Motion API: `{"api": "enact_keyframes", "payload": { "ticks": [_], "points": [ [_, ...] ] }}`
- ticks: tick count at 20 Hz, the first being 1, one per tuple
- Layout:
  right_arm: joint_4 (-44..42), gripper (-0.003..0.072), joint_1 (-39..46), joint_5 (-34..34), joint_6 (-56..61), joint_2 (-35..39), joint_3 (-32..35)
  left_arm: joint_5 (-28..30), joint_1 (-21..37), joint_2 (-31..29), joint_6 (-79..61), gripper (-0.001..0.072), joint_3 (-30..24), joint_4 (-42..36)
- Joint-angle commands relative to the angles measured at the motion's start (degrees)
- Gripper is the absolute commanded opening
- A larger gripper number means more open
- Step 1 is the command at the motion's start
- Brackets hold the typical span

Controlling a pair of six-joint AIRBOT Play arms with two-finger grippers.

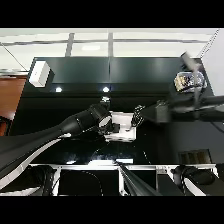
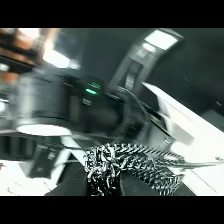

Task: Fold the box and place the chain.

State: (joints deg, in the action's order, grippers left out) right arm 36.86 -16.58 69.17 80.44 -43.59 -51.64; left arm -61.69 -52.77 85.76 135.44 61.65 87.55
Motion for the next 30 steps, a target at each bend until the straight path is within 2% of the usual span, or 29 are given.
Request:
{"api": "enact_keyframes", "payload": {
  "ticks": [1,8,9,10,11,13,15,19,22,23,24,25,29,30],
  "points": [
    [4.2,0.0005,-5.1,-7.2,1.7,-0.9,6.3,-0.1,0.0,0.0,0.0,0.0025,0.0,0.0],
    [7.3,0.0011,-8.5,-14.3,2.3,-9.2,11.2,0.0,0.0,0.0,0.0,0.0025,0.0,0.0],
    [7.4,0.0033,-8.5,-14.3,2.3,-9.9,11.3,0.0,0.0,0.0,0.0,0.0025,0.0,0.0],
    [7.6,0.0264,-8.4,-14.2,2.3,-10.1,11.2,0.0,0.0,0.0,0.0,0.0025,0.0,0.0],
    [8.3,0.0464,-7.6,-13.1,1.7,-10.0,10.8,0.0,0.0,0.0,0.0,0.0025,0.0,0.0],
    [10.3,0.0471,-3.3,-6.8,0.5,-9.1,8.0,0.0,0.0,0.0,0.0,0.0025,0.0,-0.2],
    [16.1,0.0471,3.4,-0.9,0.6,-6.4,4.5,-0.1,0.0,0.0,0.0,0.0025,0.0,-0.1],
    [18.3,0.0470,15.1,0.9,0.5,-0.4,3.8,1.4,0.0,0.1,-0.1,0.0025,0.0,-0.1],
    [20.4,0.0471,17.2,3.5,0.5,0.1,3.8,-0.2,0.6,-0.1,0.2,0.0033,0.2,-1.7],
    [22.6,0.0470,17.2,4.4,0.5,0.1,3.8,-1.0,0.8,-0.2,0.2,0.0152,1.1,-2.4],
    [24.6,0.0470,17.2,4.8,0.5,0.1,3.8,-2.5,0.9,-0.3,0.2,0.0314,2.5,-2.7],
    [26.4,0.0470,17.2,4.7,0.5,0.1,3.8,-4.1,0.7,-1.0,-1.3,0.0406,4.1,-2.0],
    [27.7,0.0470,17.2,2.9,0.6,0.1,3.8,-6.9,-0.4,-8.2,-11.1,0.0426,5.9,2.2],
    [27.7,0.0470,17.2,2.4,0.7,0.1,3.8,-9.4,0.0,-10.4,-13.7,0.0426,5.9,3.3]
  ]
}}
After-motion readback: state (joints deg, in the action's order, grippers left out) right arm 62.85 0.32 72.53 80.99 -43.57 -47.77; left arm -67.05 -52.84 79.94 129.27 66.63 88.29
